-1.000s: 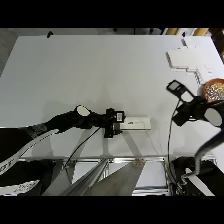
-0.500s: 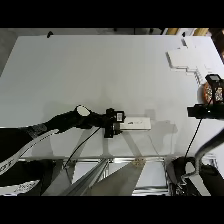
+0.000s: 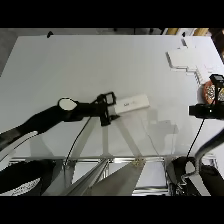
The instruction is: Fold the box and place the chain.
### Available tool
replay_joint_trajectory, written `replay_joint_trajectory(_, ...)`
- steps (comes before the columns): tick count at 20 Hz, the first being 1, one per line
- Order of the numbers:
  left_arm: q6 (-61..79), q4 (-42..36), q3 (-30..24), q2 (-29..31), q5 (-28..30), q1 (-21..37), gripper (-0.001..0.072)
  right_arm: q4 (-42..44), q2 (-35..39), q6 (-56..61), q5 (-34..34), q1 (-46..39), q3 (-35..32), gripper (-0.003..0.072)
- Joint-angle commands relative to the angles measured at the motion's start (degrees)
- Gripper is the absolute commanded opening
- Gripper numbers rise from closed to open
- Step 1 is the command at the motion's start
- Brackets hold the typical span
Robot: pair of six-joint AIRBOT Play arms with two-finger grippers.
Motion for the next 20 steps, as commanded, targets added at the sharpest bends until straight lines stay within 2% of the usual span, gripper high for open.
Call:
replay_joint_trajectory(1, -20.9, 12.3, 0.0, 10.3, 4.0, 7.9, 0.0315, 0.1, 0.0, 0.1, 0.0, -0.1, 0.0, 0.0021)
replay_joint_trajectory(4, -41.6, 28.9, 0.0, 18.1, 3.0, 18.0, 0.0314, 0.1, 0.0, 0.1, 0.0, -0.1, 0.0, 0.0021)
replay_joint_trajectory(6, -57.4, 41.9, 0.0, 21.6, -0.1, 25.7, 0.0312, 0.1, 0.0, 0.1, 0.0, -0.1, 0.0, 0.0021)
replay_joint_trajectory(10, -87.3, 66.6, 0.0, 22.5, -11.0, 40.7, 0.0313, 0.1, 0.0, 0.1, 0.0, -0.1, 0.0, 0.0021)
replay_joint_trajectory(12, -96.3, 75.9, -0.3, 21.3, -15.8, 48.4, 0.0316, 0.1, 0.0, 0.1, 0.0, -0.1, 0.0, 0.0021)
replay_joint_trajectory(14, -98.4, 78.1, -0.3, 19.9, -18.2, 55.4, 0.0346, 0.1, 0.0, 0.1, 0.0, -0.1, 0.0, 0.0021)
replay_joint_trajectory(16, -98.4, 78.1, -0.3, 18.3, -19.1, 61.3, 0.0346, 0.1, 0.0, 0.1, 0.0, -0.1, 0.0, 0.0021)
replay_joint_trajectory(20, -102.0, 78.1, -0.3, 15.1, -18.8, 67.5, 0.0350, 0.1, 0.0, 0.1, 0.0, -0.1, 0.0, 0.0021)
